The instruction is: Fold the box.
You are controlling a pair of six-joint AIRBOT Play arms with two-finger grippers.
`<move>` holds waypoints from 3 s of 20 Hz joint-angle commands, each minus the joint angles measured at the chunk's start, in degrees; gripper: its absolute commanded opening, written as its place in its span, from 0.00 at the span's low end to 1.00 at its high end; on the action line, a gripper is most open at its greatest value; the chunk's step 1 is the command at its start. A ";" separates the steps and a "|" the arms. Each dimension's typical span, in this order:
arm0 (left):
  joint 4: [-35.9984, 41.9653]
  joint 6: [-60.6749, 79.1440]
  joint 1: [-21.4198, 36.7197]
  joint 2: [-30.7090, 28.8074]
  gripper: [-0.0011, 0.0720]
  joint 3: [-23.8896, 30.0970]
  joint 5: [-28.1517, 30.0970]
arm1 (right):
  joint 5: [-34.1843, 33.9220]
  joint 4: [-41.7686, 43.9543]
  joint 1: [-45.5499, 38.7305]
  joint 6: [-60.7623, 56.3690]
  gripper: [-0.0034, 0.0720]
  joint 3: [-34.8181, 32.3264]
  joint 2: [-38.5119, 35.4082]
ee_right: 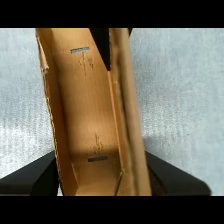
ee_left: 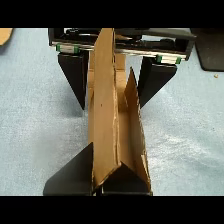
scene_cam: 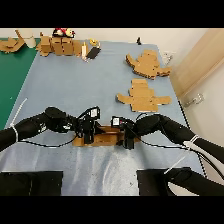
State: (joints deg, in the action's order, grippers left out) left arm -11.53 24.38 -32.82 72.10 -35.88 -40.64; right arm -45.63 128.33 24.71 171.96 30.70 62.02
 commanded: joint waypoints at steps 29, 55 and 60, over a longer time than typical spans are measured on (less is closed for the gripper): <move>-0.02 0.02 0.00 0.04 0.03 -0.02 0.00 | 3.19 -2.05 2.82 0.00 0.97 -0.31 0.94; -0.02 0.02 0.00 0.04 0.03 -0.02 0.00 | 3.10 -3.87 2.82 -0.04 0.63 -0.28 2.16; -0.02 0.02 0.00 0.04 0.03 -0.02 0.00 | 3.10 -3.91 2.82 -0.02 0.63 -0.28 2.19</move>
State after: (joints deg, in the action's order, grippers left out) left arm -11.55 24.40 -32.82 72.10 -35.88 -40.66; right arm -42.44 124.33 27.51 171.94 30.44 64.23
